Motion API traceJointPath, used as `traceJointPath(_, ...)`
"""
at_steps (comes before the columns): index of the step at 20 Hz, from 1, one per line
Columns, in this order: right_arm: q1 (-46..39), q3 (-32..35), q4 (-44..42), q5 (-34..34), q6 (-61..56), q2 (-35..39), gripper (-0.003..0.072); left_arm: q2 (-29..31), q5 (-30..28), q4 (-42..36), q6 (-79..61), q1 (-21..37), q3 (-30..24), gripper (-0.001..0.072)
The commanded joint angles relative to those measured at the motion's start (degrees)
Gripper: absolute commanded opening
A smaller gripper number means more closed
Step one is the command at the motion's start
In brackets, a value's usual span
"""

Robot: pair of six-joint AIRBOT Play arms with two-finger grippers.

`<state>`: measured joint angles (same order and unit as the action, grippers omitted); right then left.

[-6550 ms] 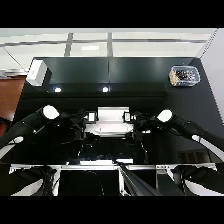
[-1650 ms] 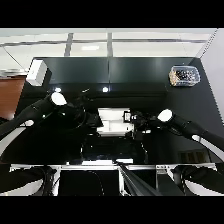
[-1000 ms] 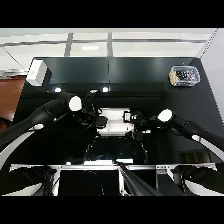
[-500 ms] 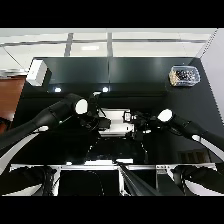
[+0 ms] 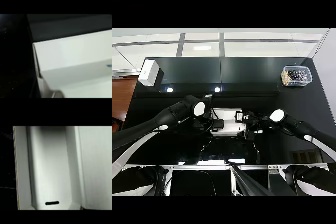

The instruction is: Fold the box and place the chain.

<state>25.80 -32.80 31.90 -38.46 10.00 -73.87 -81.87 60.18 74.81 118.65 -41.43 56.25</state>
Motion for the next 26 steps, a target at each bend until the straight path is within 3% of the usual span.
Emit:
traceJointPath(1, 0.0, 0.0, 0.1, -0.1, 0.1, 0.0, 0.0014, -0.5, 0.3, 3.0, 4.4, 0.0, 0.1, 0.0329)
traceJointPath(9, 0.0, 0.0, 0.1, 0.0, 0.1, 0.0, 0.0014, -4.7, 5.1, 4.2, 4.6, -0.7, 5.5, 0.0326)
traceJointPath(11, 0.0, 0.0, 0.1, 0.0, 0.1, 0.0, 0.0014, -5.1, 6.3, 4.9, 4.9, -0.7, 5.8, 0.023)
traceJointPath(15, 0.0, 0.0, 0.1, 0.0, 0.1, 0.0, 0.0014, -5.1, 6.1, 4.9, 7.2, -0.7, 5.8, 0.0214)
traceJointPath(16, 0.0, 0.0, 0.1, -0.1, 0.1, 0.0, 0.0014, -5.1, 5.9, 4.9, 7.7, -0.7, 5.8, 0.0103)
traceJointPath(18, 0.0, 0.0, 0.1, 0.0, 0.1, 0.0, 0.0014, -5.1, 5.5, 4.8, 7.8, -0.7, 5.8, 0.0031)
traceJointPath(22, 0.0, 0.0, 0.1, -0.1, 0.1, 0.0, 0.0014, -5.1, 5.5, 4.6, 7.8, -0.7, 5.9, 0.0022)
traceJointPath(24, 0.0, 0.0, 0.1, 0.0, 0.1, 0.0, 0.0015, -5.1, 5.5, 4.6, 7.8, -0.7, 6.2, 0.0065)
traceJointPath(25, 0.0, 0.0, 0.1, 0.0, 0.1, 0.0, 0.0014, -5.1, 5.5, 4.6, 7.8, -0.7, 6.5, 0.0248)
traceJointPath(26, 0.0, 0.0, 0.1, 0.0, 0.1, 0.0, 0.0014, -5.1, 5.5, 4.7, 7.8, -0.7, 6.8, 0.0351)
